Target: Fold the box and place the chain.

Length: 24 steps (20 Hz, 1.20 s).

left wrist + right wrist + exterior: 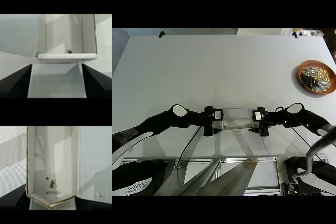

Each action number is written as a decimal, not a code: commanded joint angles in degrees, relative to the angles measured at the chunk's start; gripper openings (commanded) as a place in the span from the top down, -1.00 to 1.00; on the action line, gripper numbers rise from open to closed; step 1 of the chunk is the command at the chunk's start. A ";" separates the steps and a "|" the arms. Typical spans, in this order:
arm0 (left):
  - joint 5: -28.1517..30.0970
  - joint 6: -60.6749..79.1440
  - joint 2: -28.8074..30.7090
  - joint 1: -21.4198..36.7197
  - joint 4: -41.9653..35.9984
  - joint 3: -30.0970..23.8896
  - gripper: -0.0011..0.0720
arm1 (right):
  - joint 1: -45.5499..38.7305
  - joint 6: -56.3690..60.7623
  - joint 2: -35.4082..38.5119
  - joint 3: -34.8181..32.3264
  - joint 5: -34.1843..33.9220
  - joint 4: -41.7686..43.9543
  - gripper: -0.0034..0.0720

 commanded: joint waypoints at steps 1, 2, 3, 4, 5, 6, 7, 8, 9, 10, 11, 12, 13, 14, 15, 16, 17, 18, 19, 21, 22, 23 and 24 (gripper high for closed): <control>-0.24 1.68 -0.42 -0.57 -1.29 -0.04 -0.96 | 0.00 0.00 0.00 0.04 0.04 0.02 -0.15; -0.20 1.68 -0.42 -0.55 -1.27 -0.07 -0.96 | 0.00 0.00 0.00 0.04 0.04 0.02 -0.15; -0.20 1.68 -0.42 -0.55 -1.11 -0.04 -0.96 | 0.00 0.00 0.00 0.04 0.04 0.02 -0.15; -0.24 1.68 -0.42 -0.55 -1.09 -0.04 -0.96 | 0.00 0.00 0.00 0.04 0.04 0.02 -0.15; -0.26 1.68 -0.42 -0.61 -1.11 -0.04 -0.96 | 0.00 0.00 0.00 0.04 0.02 0.02 -0.15; -0.22 1.68 -0.42 -0.87 -1.11 -0.07 -0.96 | 0.00 0.00 0.00 0.04 0.02 0.02 -0.15; -0.20 1.68 -0.42 -1.36 -1.44 -0.07 -0.96 | 0.00 0.00 0.00 0.04 0.04 0.02 -0.15; -0.13 1.68 -0.42 -1.92 -2.29 -0.04 -0.96 | 0.00 0.00 0.00 0.04 0.04 0.02 -0.15; 0.20 1.70 -0.46 -2.38 -3.37 -0.07 -0.96 | 0.00 0.00 0.00 0.04 0.02 0.02 -0.15; 0.81 1.68 -0.63 -2.64 -4.24 -0.04 -0.96 | 0.00 0.00 0.00 0.04 0.02 0.02 -0.15; 1.09 1.68 -0.90 -2.62 -4.98 -0.07 -0.96 | 0.00 0.00 0.00 0.04 0.02 0.02 -0.15; 1.51 1.66 -1.16 -2.64 -5.20 -0.04 -0.96 | 0.00 0.00 0.00 0.04 0.02 0.02 -0.15; 1.55 1.66 -1.38 -2.64 -5.20 -0.04 -0.96 | 0.00 0.00 0.00 0.04 0.04 0.02 -0.15; 1.53 1.66 -1.68 -2.64 -5.20 -0.04 -0.96 | 0.00 0.00 0.00 0.04 0.02 0.02 -0.15; 1.53 1.64 -2.01 -2.64 -5.70 -0.04 -0.95 | -0.02 0.00 0.00 0.04 0.02 0.02 -0.15; 1.66 1.64 -2.36 -2.64 -6.60 -0.04 -0.95 | 0.00 0.00 0.00 0.04 0.04 0.02 -0.15; 1.95 1.64 -2.60 -2.64 -7.65 -0.07 -0.95 | 0.00 0.00 0.00 0.04 0.02 0.02 -0.15; 2.25 1.66 -2.71 -2.64 -8.48 -0.07 -0.95 | 0.00 0.00 0.00 0.04 0.02 0.02 -0.15; 2.51 1.66 -2.73 -2.64 -8.66 -0.04 -0.95 | 0.00 0.00 0.00 0.04 0.02 0.02 -0.15; 2.56 1.68 -2.73 -2.64 -8.66 -0.07 -0.95 | 0.00 0.00 0.00 0.04 0.04 0.02 -0.15; 2.62 1.70 -2.73 -2.91 -8.66 -0.04 -0.95 | 0.00 0.00 0.00 0.04 0.02 0.02 -0.15; 2.58 1.73 -2.75 -3.28 -8.66 -0.04 -0.95 | 0.00 0.00 0.00 0.04 0.02 0.02 -0.15; 2.60 2.38 -2.82 -3.80 -8.70 -0.07 -0.95 | 0.00 0.00 0.00 0.04 0.02 0.02 -0.15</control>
